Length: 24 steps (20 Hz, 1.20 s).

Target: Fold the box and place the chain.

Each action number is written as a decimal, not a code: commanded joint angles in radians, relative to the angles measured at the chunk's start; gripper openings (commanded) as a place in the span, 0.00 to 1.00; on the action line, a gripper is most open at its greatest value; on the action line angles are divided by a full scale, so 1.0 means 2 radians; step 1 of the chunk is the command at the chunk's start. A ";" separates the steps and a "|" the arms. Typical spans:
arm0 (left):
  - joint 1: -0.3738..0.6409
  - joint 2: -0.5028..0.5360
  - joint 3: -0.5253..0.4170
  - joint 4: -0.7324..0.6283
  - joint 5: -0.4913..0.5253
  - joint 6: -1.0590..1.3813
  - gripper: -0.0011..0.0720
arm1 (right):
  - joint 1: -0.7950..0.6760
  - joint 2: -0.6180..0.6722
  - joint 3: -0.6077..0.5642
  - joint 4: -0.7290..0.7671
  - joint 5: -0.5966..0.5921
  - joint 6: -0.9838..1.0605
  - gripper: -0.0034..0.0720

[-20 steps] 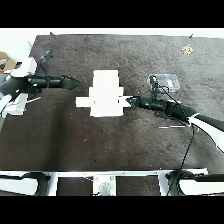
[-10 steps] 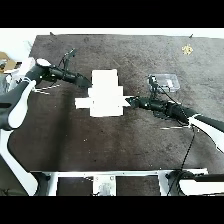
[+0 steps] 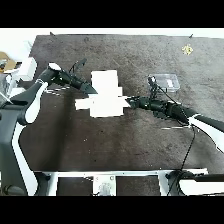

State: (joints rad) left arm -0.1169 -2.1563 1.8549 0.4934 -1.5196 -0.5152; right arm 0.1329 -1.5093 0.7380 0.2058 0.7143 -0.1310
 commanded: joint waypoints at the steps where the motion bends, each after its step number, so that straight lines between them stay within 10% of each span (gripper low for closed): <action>1: 0.000 -0.009 0.003 -0.016 -0.021 0.001 0.68 | 0.001 0.000 0.000 0.000 0.001 -0.004 0.05; 11: 0.000 -0.009 0.003 -0.024 -0.026 -0.002 0.57 | 0.001 0.000 0.000 0.000 0.001 -0.004 0.05; 16: 0.000 -0.009 0.003 -0.029 -0.005 -0.008 0.23 | 0.002 0.000 0.000 0.000 0.000 -0.004 0.05; 17: 0.000 -0.009 0.003 -0.028 -0.005 -0.014 0.03 | 0.002 0.000 0.000 -0.003 0.000 -0.004 0.05; 19: 0.000 -0.009 0.003 -0.013 -0.009 -0.014 0.03 | 0.002 0.000 0.000 -0.004 0.000 -0.004 0.05; 21: 0.000 -0.009 0.003 0.008 -0.009 -0.009 0.03 | -0.004 0.001 0.000 -0.003 0.008 -0.004 0.70; 24: 0.000 -0.007 0.003 0.007 -0.009 0.041 0.03 | -0.039 0.003 0.000 -0.004 0.069 -0.004 0.72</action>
State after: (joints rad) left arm -0.1181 -2.1731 1.8603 0.4885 -1.5368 -0.5076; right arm 0.1013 -1.5063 0.7376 0.1974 0.7574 -0.1398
